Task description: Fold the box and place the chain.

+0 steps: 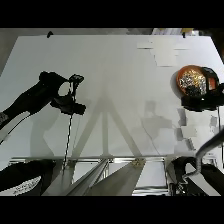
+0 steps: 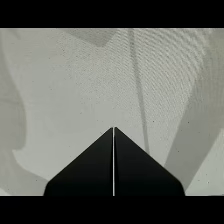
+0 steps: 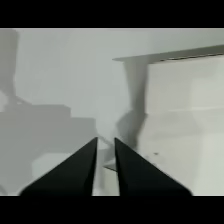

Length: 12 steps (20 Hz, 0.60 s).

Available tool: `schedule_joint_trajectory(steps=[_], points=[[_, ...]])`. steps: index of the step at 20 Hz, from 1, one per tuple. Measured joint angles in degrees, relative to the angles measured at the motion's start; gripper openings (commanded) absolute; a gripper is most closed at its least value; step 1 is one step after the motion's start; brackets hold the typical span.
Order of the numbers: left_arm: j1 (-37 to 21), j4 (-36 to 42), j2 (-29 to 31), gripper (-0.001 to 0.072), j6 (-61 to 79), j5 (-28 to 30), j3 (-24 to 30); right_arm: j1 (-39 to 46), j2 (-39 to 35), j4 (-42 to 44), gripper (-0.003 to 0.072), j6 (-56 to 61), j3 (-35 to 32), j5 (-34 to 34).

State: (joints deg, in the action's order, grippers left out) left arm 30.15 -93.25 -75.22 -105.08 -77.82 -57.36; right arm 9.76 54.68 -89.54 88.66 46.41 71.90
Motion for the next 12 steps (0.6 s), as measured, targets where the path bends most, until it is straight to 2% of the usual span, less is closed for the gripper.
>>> schedule_joint_trajectory(steps=[1, 5, 12], points=[[0.0, 0.0, 0.0, 0.0011, 0.0, 0.0, 0.0, 1.27, 0.0, -4.76, 0.0562, -0.11, 0.0, 0.76], [0.0, 0.0, 0.0, 0.0011, 0.0, 0.0, 0.0, 9.01, 0.2, -18.08, 0.0538, -3.21, 0.0, 1.92], [0.0, 0.0, 0.0, 0.0011, 0.02, 0.0, 0.0, 22.49, 5.64, -24.83, 0.051, -7.23, 0.0, -0.59]])
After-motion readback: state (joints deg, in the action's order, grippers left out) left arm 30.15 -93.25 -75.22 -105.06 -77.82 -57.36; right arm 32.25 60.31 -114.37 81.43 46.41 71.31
